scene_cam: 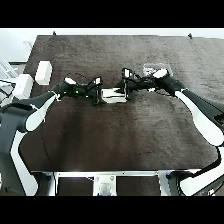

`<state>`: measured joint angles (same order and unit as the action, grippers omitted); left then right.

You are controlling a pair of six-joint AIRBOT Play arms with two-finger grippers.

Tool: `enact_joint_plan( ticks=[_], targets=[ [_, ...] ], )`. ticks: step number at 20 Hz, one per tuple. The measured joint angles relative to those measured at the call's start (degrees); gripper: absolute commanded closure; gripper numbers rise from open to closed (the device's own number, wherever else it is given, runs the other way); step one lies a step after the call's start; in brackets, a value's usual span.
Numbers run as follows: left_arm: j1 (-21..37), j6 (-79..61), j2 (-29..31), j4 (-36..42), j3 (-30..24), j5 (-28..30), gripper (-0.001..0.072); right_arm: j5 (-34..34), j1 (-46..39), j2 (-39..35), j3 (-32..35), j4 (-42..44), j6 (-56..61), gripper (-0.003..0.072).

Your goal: Fold the box and place the chain.

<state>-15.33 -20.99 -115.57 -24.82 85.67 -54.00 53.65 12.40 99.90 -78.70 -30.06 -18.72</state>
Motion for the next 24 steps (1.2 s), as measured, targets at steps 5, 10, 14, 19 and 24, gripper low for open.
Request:
enact_joint_plan(
  ticks=[5, 10, 14, 19, 24],
  targets=[
    [0.0, 0.0, 0.0, 0.0, -0.02, 0.0, 0.0181, -0.22, 0.48, 0.02, 0.5, -0.35, 0.07, 0.0547],
    [0.0, -0.04, 0.0, -0.02, -0.02, 0.02, 0.0181, -0.42, 0.92, 0.39, 0.76, -0.35, 0.11, 0.0546],
    [0.0, -0.07, 0.0, -0.02, -0.02, 0.0, 0.0181, -0.35, 1.05, 0.48, 1.29, -0.13, 0.13, 0.0546],
    [-0.02, -0.33, 0.02, -0.13, 0.0, -0.13, 0.0181, 1.36, 1.03, 0.48, 3.13, 0.13, 0.17, 0.0542],
    [-0.07, -0.33, 0.02, -0.22, -0.02, -0.57, 0.0181, 2.49, 1.03, 0.85, 4.35, 0.15, 0.22, 0.0534]
  ],
)
